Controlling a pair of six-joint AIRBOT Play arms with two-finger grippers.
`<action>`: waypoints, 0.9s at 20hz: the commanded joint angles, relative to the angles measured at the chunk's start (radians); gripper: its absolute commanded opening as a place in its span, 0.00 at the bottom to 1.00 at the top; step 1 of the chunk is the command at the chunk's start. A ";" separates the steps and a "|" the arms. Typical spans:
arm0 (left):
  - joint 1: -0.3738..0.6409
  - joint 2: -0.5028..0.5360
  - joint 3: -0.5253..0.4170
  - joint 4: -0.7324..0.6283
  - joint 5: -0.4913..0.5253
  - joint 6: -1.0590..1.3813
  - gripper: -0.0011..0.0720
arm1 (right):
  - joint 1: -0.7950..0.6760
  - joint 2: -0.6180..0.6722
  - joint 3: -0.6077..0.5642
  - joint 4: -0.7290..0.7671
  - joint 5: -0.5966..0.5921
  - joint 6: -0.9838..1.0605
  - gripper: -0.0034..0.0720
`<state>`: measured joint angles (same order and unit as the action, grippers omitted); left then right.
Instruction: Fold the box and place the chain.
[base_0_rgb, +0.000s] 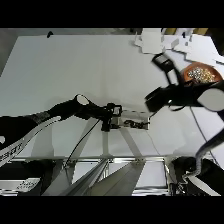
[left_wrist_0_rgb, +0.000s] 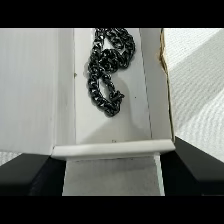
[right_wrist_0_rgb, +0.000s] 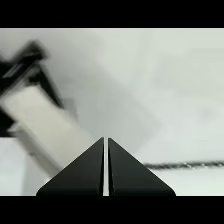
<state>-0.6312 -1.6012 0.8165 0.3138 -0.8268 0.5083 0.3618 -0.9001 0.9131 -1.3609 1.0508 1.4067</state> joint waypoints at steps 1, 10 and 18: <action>0.000 0.001 0.000 0.000 0.000 0.000 0.20 | -0.171 -0.058 -0.030 -0.100 0.023 0.087 0.07; 0.000 0.001 0.000 0.000 0.000 0.000 0.20 | -0.234 -0.327 -0.103 -0.105 -0.086 0.086 0.45; 0.000 0.001 0.000 0.000 0.000 0.000 0.20 | -0.234 -0.451 -0.103 -0.105 -0.129 0.086 0.44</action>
<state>-0.6312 -1.6012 0.8165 0.3138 -0.8268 0.5083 0.1284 -1.3167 0.8112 -1.4635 0.9360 1.4925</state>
